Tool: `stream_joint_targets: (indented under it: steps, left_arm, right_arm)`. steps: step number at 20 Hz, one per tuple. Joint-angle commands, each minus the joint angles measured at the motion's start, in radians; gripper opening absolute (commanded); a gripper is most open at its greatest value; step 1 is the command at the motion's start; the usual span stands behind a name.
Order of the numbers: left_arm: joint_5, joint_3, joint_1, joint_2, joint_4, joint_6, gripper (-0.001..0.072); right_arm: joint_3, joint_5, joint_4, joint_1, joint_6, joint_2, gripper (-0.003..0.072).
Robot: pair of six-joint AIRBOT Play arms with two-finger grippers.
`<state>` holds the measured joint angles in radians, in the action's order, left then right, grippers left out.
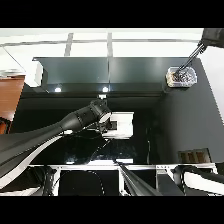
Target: Fold the box and place the chain.
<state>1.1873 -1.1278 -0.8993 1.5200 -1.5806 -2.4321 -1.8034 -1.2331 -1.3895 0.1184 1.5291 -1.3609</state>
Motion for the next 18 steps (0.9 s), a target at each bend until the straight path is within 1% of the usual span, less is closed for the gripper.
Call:
stream_joint_targets:
  steps: [1,4,7,10,12,14,18]
  left_arm:
    - [-0.001,-0.001,0.001,0.0,0.0,0.0,0.0028]
    - [-0.001,-0.001,0.001,0.0,0.0,0.0,0.0028]
    - [-0.001,-0.001,0.001,0.0,0.0,0.0,0.0028]
    - [-0.001,-0.001,0.001,0.0,0.0,0.0,0.0028]
    - [-0.001,-0.001,0.001,0.0,0.0,0.0,0.0028]
    - [-0.001,-0.001,0.001,0.0,-0.001,0.0,0.0028]
    - [0.0,-0.001,0.001,0.0,0.0,0.0,0.0028]
  right_arm:
    - [0.0,-0.115,0.063,-0.021,-0.044,0.155,0.0003]
    - [0.0,-0.18,0.156,-0.021,-0.059,0.255,0.0002]
    - [0.004,-0.287,0.277,-0.021,-0.079,0.319,0.0003]
    - [0.056,-0.333,0.391,-0.021,-0.103,0.364,0.0003]
    - [0.094,-0.336,0.43,-0.035,-0.105,0.38,0.0003]
    - [0.107,-0.339,0.466,-0.063,-0.106,0.38,0.0003]
    - [0.122,-0.431,0.481,-0.158,-0.105,0.38,0.0006]
